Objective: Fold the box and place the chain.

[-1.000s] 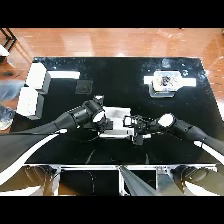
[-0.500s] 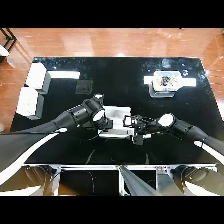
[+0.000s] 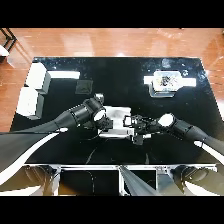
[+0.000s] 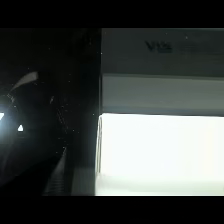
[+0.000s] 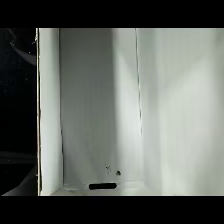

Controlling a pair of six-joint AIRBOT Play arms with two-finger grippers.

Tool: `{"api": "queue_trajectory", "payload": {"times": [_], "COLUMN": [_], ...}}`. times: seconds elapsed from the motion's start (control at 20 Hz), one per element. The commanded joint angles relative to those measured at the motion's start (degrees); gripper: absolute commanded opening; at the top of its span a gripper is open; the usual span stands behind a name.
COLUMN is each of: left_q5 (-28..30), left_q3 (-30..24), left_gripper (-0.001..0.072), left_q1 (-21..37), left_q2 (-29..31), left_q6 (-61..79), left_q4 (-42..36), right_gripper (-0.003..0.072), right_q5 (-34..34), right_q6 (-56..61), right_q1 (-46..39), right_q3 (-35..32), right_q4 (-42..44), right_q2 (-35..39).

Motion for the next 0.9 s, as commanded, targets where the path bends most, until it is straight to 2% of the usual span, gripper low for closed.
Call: {"api": "queue_trajectory", "payload": {"times": [0.0, 0.1, 0.15, 0.25, 0.45, 0.55, 0.85], "left_q5": [0.11, 0.00, 0.13, 0.22, 0.02, -0.17, -0.26], "left_q3": [0.04, 0.04, 0.04, 0.04, 0.07, 0.07, 0.07], "left_gripper": [0.0335, 0.0137, 0.0074, 0.0026, 0.0020, 0.0020, 0.0020], "left_q1": [0.02, 0.04, 0.02, 0.02, 0.02, 0.02, 0.02], "left_q2": [-0.33, -0.33, -0.33, -0.33, -0.33, -0.33, -0.31], "left_q6": [0.07, 0.11, 0.11, 0.13, 0.17, 0.76, 1.11], "left_q4": [-1.46, -1.01, -1.01, -1.03, -1.05, -1.07, -1.07], "right_gripper": [0.0306, 0.0306, 0.0306, 0.0306, 0.0310, 0.0699, 0.0709], "right_q5": [0.02, 0.02, 0.02, 0.02, 0.48, 1.03, 3.30], "right_q6": [0.00, 0.00, 0.00, 0.00, -0.07, 0.04, 9.92], "right_q1": [-0.02, -0.02, -0.02, -0.02, -0.02, -0.04, -0.13], "right_q3": [-0.02, -0.02, -0.02, -0.02, 0.00, 0.13, 0.46], "right_q4": [0.02, 0.02, 0.02, 0.02, 0.04, 0.00, -15.19], "right_q2": [0.02, 0.02, 0.00, 0.02, 0.02, 0.96, 9.38]}}
